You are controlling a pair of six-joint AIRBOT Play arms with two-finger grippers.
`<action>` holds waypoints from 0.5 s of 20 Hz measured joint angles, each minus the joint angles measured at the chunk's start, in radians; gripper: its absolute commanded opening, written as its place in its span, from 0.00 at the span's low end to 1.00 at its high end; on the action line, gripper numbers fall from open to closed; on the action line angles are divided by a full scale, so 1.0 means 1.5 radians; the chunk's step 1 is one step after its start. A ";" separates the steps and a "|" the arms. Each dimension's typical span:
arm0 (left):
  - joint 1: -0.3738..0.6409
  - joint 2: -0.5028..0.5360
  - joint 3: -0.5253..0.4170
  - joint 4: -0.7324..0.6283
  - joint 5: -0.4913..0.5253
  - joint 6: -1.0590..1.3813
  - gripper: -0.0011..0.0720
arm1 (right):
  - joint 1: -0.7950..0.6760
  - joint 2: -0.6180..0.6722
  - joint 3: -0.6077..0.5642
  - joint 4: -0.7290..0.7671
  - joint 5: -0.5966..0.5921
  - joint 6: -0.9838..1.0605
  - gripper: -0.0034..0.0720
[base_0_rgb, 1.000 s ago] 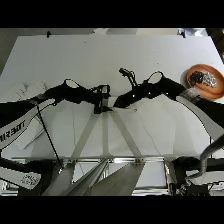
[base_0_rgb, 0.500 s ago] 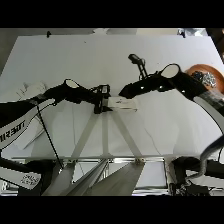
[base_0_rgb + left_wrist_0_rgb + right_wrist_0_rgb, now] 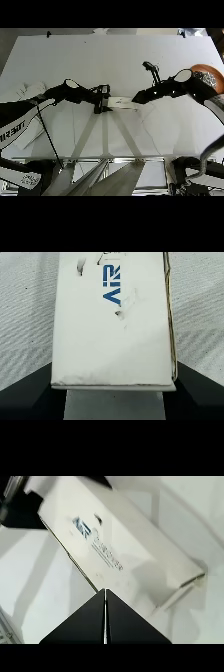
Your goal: Fold the box and place the chain.
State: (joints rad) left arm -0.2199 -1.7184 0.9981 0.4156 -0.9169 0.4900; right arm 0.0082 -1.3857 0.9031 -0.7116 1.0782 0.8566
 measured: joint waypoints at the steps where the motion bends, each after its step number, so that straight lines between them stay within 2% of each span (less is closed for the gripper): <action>1: 0.000 0.000 0.000 0.000 0.000 0.000 0.23 | -0.001 -0.003 -0.010 -0.005 -0.005 0.000 0.05; 10: 0.000 0.000 0.000 0.000 0.000 0.001 0.23 | -0.003 -0.009 -0.034 -0.052 -0.012 0.038 0.05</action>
State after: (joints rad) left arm -0.2199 -1.7184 0.9981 0.4156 -0.9165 0.4908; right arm 0.0036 -1.3991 0.8528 -0.7895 1.0599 0.9131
